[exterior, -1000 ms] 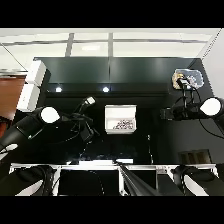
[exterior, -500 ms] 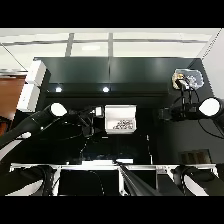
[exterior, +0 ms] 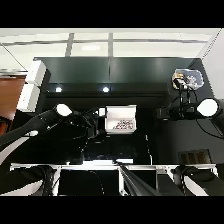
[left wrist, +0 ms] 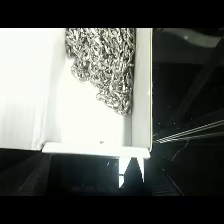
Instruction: Fold the box and place the chain.
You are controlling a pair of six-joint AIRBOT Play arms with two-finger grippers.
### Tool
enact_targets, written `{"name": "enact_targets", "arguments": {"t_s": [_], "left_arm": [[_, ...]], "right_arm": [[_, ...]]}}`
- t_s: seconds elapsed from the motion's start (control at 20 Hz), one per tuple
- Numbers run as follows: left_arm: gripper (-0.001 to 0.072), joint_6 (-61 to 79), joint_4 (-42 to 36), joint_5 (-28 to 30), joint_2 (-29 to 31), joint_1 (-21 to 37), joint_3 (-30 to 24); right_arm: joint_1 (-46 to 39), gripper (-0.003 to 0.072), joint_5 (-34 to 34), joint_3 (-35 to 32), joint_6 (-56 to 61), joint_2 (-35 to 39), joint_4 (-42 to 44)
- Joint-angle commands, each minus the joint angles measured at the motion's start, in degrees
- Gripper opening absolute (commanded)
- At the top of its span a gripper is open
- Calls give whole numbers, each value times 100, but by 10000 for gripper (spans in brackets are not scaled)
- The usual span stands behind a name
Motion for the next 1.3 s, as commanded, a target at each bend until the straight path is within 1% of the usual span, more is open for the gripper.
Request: {"name": "enact_targets", "arguments": {"t_s": [0.0, 0.1, 0.25, 0.3, 0.35, 0.4, 0.45, 0.5, 0.55, 0.65, 0.7, 0.8, 0.85, 0.95, 1.05, 1.1, 1.2, 1.25], "left_arm": [[715, 76, -103, 52, -48, -31, 4], [714, 361, -254, 42, -48, -33, 4], [709, 839, -555, 90, -66, -35, 7], [681, 837, -529, 120, -66, -35, 4], [592, 822, -516, 146, -66, -31, 4], [458, 824, -501, 157, -63, -31, 4], [418, 824, -501, 155, -63, -31, 4], [407, 824, -501, 155, -63, -31, 4], [406, 824, -503, 155, -63, -31, 4], [406, 824, -505, 151, -63, -31, 4], [406, 822, -505, 151, -63, -31, 4], [407, 820, -505, 146, -63, -31, 4], [407, 820, -505, 146, -63, -31, 4], [407, 822, -505, 149, -63, -31, 4], [407, 822, -505, 140, -63, -31, 4], [406, 822, -505, 138, -63, -31, 4], [407, 822, -503, 138, -63, -31, 4], [407, 822, -505, 138, -63, -31, 4]], "right_arm": [[9, 284, -70, -4, 0, -2, -2], [11, 284, -162, -4, 0, -4, 0], [9, 284, -518, -2, 2, -7, 94], [11, 284, -621, -2, 0, -15, 195], [11, 284, -708, -2, 2, -37, 291], [9, 285, -839, -2, 0, -74, 413], [11, 294, -1049, 0, -9, -116, 588], [11, 622, -1331, 7, -122, -166, 916], [11, 720, -1517, 57, -470, -240, 1318], [20, 720, -1716, 254, -1189, -516, 2319], [42, 720, -1661, 387, -1700, -721, 2857], [179, 720, -1239, 649, -2675, -1174, 3536], [282, 720, -833, 748, -3169, -1405, 3668], [472, 720, -181, 761, -4028, -1679, 3578], [492, 720, 380, 785, -4548, -1685, 3528], [494, 720, 656, 822, -5062, -1674, 3397], [494, 720, 966, 824, -6234, -1655, 3193], [511, 720, 955, 824, -6677, -1655, 3067]]}}
